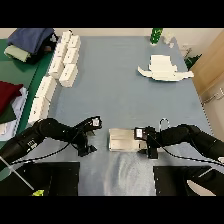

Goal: Fold the box.

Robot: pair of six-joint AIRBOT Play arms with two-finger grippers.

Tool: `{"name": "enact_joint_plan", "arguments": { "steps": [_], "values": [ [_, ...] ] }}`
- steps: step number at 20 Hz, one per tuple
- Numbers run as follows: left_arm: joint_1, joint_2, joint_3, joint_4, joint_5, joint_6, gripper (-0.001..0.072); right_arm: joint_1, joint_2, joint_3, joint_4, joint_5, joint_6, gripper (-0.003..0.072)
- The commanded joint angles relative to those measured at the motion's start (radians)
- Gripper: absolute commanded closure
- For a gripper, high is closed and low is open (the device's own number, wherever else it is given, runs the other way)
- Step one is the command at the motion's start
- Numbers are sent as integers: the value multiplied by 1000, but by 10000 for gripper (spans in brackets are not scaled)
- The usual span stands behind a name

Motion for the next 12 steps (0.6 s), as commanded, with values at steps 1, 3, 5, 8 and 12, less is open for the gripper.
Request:
{"name": "enact_joint_plan", "arguments": {
  "steps": [1, 3, 5, 8, 12],
  "values": [
    [30, -94, -60, -280, 157, 437, 4, 0, 1, 0, -1, 0, 0, 144],
    [-11, -167, -58, -359, 187, 568, 4, 0, 1, 0, -1, 0, 0, 144],
    [-70, -226, -57, -442, 224, 663, 5, 0, 1, 0, -1, 0, 0, 144],
    [-148, -287, -43, -521, 309, 682, 4, 0, 1, 0, -1, 0, 1, 144],
    [-195, -317, -18, -531, 330, 671, 4, 0, 1, 0, -1, 0, 0, 144]
  ]
}}
